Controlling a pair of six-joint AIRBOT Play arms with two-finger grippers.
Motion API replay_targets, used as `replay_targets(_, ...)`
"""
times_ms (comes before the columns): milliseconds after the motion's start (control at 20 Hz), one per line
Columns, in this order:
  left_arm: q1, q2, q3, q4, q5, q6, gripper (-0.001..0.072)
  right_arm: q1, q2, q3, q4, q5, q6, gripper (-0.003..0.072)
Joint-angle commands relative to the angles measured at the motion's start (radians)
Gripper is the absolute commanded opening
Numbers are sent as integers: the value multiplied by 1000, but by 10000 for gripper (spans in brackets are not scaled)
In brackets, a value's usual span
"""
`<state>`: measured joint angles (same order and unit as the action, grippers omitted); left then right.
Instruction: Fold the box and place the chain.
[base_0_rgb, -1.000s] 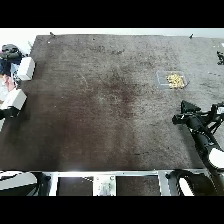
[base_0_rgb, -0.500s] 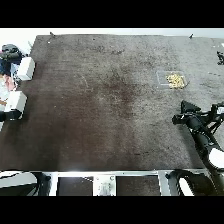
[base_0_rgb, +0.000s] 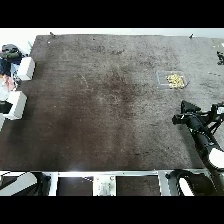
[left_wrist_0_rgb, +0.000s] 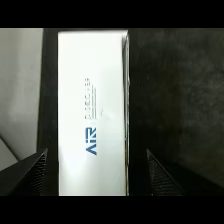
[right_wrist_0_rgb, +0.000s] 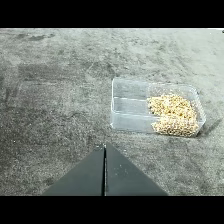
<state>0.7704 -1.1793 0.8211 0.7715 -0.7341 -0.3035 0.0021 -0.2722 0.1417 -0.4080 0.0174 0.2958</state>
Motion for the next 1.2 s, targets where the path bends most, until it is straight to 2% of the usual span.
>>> replay_targets(0,0,132,1,-86,-14,-10,640,0,0,0,0,0,0,9)
replay_targets(100,0,208,9,-242,-67,63,111,0,0,0,0,1,0,9)
replay_targets(150,0,237,15,-329,-97,107,11,0,0,0,0,0,0,9)
replay_targets(250,-4,291,15,-514,-94,122,7,0,0,0,0,0,0,8)
replay_targets(300,-20,319,15,-557,-69,127,5,0,0,0,0,0,0,9)
replay_targets(400,-90,369,6,-565,28,124,5,0,0,0,0,0,0,9)
replay_targets(500,-213,449,-35,-567,204,127,5,0,0,0,0,0,0,9)
replay_targets(600,-330,537,-103,-567,363,152,5,0,0,0,0,0,0,9)
replay_targets(650,-374,575,-144,-567,408,156,5,0,0,0,0,0,0,9)
replay_targets(850,-524,755,-344,-572,475,154,5,0,0,0,0,0,0,9)
replay_targets(1000,-634,876,-479,-577,602,117,5,0,0,0,0,0,0,9)
replay_targets(1150,-716,923,-571,-577,678,102,5,0,0,0,0,0,0,9)
